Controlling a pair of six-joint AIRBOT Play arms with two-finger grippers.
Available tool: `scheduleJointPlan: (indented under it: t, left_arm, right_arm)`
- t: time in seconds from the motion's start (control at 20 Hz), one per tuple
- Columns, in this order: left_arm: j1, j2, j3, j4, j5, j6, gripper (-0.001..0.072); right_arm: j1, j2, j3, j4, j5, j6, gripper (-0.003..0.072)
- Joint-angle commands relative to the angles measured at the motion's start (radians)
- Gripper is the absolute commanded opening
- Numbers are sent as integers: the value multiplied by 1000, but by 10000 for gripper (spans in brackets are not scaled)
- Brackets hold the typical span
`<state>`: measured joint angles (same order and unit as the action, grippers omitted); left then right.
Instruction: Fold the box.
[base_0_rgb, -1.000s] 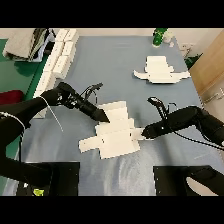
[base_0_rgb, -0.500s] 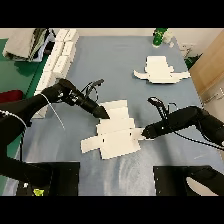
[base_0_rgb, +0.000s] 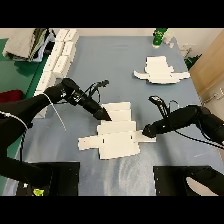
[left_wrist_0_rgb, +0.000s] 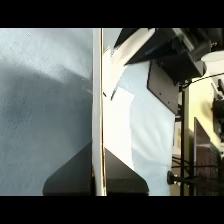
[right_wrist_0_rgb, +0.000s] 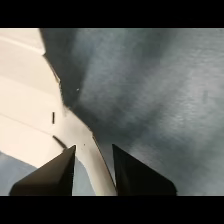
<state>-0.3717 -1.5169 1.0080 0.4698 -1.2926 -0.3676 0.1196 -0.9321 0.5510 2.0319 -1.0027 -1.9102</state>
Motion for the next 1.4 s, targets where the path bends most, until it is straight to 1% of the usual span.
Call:
scheduleJointPlan:
  t: [0.0,0.1,0.2,0.3,0.4,0.45,0.5,0.55,0.6,0.65,0.7,0.85,1.0,1.1,1.35]
  left_arm:
    - [-3,23,5,-13,30,93,11]
    - [-5,48,5,-28,84,137,10]
    - [-11,82,5,-29,154,154,9]
    - [-23,126,3,-28,177,172,8]
    - [-46,188,-26,-28,213,212,8]
    - [-66,228,-58,-27,264,242,8]
    - [-89,269,-96,-27,320,285,7]
    - [-114,312,-141,-29,382,335,7]
    - [-142,354,-191,-29,447,394,8]
    - [-167,387,-237,-29,496,452,9]
    - [-185,403,-272,-29,526,486,10]
    - [-222,390,-344,-30,569,488,12]
    - [-240,355,-382,-37,596,488,12]
    - [-240,340,-387,-43,611,487,14]
    - [-240,340,-387,-43,612,482,15]
  right_arm:
    - [-15,2,66,-215,6,171,369]
    - [-17,6,122,-299,-8,251,369]
    - [-17,7,187,-328,-22,333,369]
    - [-17,10,246,-358,-25,437,369]
    - [-17,20,279,-399,-25,533,363]
    - [-17,26,280,-411,-26,558,346]
    - [-16,29,278,-413,-28,560,217]
    - [-16,29,278,-412,-34,560,147]
    - [-16,29,278,-412,-38,560,146]
    - [-16,28,278,-412,-37,560,114]
    - [-16,27,278,-410,-30,561,50]
    - [-13,27,278,-406,-13,568,49]
    - [-13,27,278,-393,-5,568,49]
    - [-13,27,278,-393,-7,568,49]
    - [-13,27,278,-380,-9,568,49]
